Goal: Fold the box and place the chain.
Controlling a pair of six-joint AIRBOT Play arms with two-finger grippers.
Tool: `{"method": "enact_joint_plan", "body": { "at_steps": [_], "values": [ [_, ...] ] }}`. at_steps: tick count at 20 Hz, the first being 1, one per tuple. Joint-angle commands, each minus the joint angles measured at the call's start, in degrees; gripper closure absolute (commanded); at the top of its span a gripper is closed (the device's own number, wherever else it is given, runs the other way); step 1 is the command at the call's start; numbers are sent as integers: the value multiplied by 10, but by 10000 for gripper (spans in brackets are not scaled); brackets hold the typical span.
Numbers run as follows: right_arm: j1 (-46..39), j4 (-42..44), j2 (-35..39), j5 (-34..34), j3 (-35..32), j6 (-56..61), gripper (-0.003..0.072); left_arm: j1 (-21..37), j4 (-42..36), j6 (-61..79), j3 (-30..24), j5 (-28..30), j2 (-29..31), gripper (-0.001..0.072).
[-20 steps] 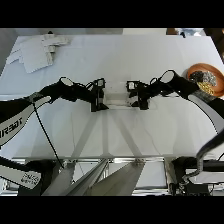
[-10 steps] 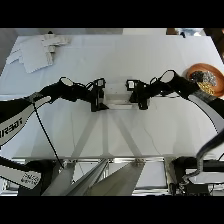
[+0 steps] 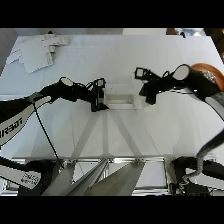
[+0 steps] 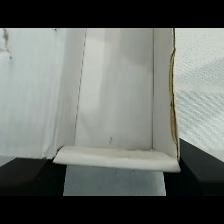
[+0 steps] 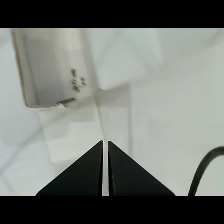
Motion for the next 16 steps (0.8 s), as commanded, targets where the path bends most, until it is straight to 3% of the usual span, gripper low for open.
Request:
{"method": "enact_joint_plan", "body": {
  "at_steps": [1, 6, 10, 16],
  "values": [
    [-54, -10, 44, -2, 0, 105, 657, 0, 0, 1, 0, 0, 0, 434],
    [-156, -11, 42, 43, -5, 275, 673, 0, 0, 1, 0, 0, 0, 434],
    [-163, -2, 17, 106, -23, 368, 675, 0, 0, 1, 0, 0, 0, 434],
    [-132, 57, -5, 35, -134, 367, 675, 0, 0, 1, 0, 0, 0, 434]
  ]
}}
